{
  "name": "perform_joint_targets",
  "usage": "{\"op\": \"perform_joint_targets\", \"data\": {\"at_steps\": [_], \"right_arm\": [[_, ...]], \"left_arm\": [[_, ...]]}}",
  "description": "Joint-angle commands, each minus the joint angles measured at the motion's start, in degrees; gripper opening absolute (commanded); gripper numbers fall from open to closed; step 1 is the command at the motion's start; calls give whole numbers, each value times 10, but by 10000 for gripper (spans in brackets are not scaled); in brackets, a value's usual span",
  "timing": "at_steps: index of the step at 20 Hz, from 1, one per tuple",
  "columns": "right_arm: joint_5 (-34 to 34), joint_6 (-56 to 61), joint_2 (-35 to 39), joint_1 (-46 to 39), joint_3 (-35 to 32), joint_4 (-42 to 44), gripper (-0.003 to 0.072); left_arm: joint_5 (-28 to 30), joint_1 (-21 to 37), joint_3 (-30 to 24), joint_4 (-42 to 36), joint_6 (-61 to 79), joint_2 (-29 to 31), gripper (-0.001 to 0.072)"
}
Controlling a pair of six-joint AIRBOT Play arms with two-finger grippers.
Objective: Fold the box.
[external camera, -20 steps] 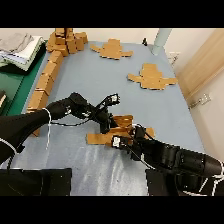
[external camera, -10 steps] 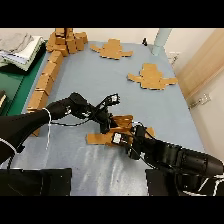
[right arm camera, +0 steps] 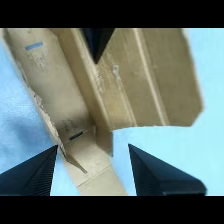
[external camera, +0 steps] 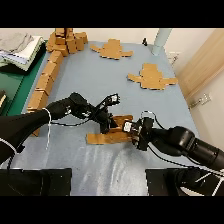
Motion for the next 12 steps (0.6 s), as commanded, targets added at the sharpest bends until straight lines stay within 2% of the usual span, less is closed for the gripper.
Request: {"op": "perform_joint_targets", "data": {"at_steps": [1,3,5,9,12], "right_arm": [[37,-249,-6,-97,0,193,720],[21,-331,-23,-141,0,290,720],[7,-398,-55,-174,0,347,720],[-10,-486,-131,-202,21,405,720],[-31,-489,-176,-202,37,407,720]], "left_arm": [[0,0,0,0,0,0,15],[0,0,0,0,0,0,15],[0,0,0,0,0,0,15],[0,0,0,0,0,0,15],[0,0,0,0,0,0,15]]}}
